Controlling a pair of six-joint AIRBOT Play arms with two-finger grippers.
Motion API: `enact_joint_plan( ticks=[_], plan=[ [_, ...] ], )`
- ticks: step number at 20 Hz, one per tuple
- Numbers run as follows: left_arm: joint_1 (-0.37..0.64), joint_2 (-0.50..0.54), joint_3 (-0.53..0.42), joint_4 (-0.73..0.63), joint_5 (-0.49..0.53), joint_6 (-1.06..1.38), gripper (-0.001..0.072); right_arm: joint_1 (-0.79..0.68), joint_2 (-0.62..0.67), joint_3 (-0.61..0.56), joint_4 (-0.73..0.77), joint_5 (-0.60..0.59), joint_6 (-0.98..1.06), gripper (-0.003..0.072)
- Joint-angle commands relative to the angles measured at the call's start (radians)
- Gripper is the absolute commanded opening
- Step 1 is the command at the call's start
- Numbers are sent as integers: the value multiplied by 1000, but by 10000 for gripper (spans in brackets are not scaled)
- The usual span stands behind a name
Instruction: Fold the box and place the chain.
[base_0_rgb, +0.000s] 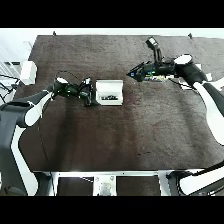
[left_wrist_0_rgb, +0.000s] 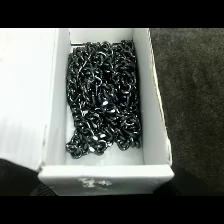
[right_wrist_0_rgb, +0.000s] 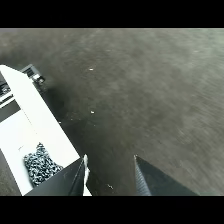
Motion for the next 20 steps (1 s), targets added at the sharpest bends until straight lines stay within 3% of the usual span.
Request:
enact_joint_plan(
  ticks=[1, 6, 9, 16, 20],
  plan=[
    [0, 0, 0, 0, 0, 0, 408, 30, -75, 64, 7, 0, -29, 336],
    [0, 0, 0, 0, 0, 0, 408, 61, -129, 118, 0, -27, -24, 337],
    [0, 0, 0, 0, 0, 0, 408, 90, -137, 120, -84, -14, 13, 348],
    [0, 0, 0, 0, 0, 0, 408, 119, -135, 120, -124, 207, 32, 391],
    [0, 0, 0, 0, 0, 0, 408, 147, -135, 120, -125, 233, 31, 391]
  ],
)
